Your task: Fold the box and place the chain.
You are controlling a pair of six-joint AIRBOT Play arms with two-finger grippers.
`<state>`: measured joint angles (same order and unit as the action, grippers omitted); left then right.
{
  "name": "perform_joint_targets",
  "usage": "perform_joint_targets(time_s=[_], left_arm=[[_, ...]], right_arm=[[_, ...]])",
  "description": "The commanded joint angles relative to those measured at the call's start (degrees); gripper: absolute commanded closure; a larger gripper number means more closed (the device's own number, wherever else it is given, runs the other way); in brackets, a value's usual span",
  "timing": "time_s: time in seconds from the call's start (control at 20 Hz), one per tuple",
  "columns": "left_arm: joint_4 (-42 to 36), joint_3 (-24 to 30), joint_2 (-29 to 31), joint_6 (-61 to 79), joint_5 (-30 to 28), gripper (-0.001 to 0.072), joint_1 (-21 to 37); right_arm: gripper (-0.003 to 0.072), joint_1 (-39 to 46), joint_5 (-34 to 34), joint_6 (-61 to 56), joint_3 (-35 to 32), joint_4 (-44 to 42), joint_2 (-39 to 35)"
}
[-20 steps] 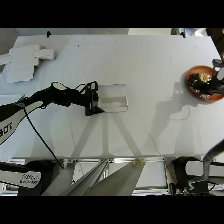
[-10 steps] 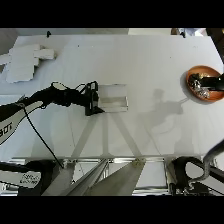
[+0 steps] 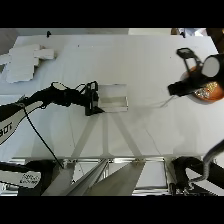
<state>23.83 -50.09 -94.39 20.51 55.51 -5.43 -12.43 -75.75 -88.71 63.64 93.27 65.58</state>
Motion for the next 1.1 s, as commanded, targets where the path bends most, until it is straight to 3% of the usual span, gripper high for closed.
perform_joint_targets(time_s=[0.0, 0.5, 1.05], left_arm=[[0.0, -0.04, 0.04, 0.0, 0.0, 0.0144, 0.0], [0.0, -0.04, 0.04, 0.0, -0.02, 0.0144, 0.0], [0.0, -0.04, 0.04, 0.0, 0.0, 0.0144, 0.0]], right_arm=[[0.0668, -9.11, 2.6, -1.62, 0.02, -4.61, 0.04], [0.0668, -18.71, 18.95, -0.76, 0.04, -21.79, 1.75], [0.0669, -24.68, 34.42, -0.76, 0.04, -27.61, 3.08]])
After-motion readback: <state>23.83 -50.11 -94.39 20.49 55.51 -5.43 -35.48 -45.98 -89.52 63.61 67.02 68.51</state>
